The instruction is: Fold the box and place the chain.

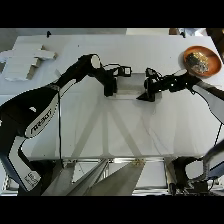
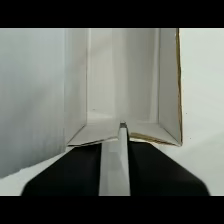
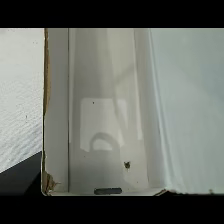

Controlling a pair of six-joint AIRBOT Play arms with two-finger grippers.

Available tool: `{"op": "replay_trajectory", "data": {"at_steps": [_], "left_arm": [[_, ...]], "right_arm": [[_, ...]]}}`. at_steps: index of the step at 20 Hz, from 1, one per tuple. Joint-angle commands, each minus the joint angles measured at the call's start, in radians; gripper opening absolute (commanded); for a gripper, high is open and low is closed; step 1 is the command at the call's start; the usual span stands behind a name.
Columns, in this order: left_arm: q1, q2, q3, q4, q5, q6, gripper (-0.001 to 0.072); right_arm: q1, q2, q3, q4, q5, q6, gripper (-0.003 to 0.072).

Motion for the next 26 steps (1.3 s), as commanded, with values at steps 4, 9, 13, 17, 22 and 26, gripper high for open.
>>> {"op": "replay_trajectory", "data": {"at_steps": [4,9,13,17,22,26], "left_arm": [[-0.001,0.000,0.000,-0.055,-0.001,0.000,0.0329],[-0.001,0.000,0.000,-0.076,-0.005,0.000,0.0509],[0.000,0.000,0.000,-0.076,-0.017,-0.001,0.0532],[0.015,0.001,0.000,-0.066,-0.062,0.000,0.0255],[0.043,0.024,0.000,-0.066,-0.060,0.000,0.0255],[0.076,0.078,0.000,-0.067,-0.094,-0.001,0.0255]], "right_arm": [[0.001,0.000,0.001,0.002,0.000,0.001,0.0521],[0.001,0.000,0.001,0.002,0.000,0.001,0.0521],[0.001,0.000,0.001,0.002,0.000,0.001,0.0521],[0.001,0.000,0.001,0.002,0.000,0.001,0.0521],[0.001,0.000,0.001,0.002,0.000,0.001,0.0521],[0.001,0.000,0.001,0.002,0.000,0.001,0.0521]]}}
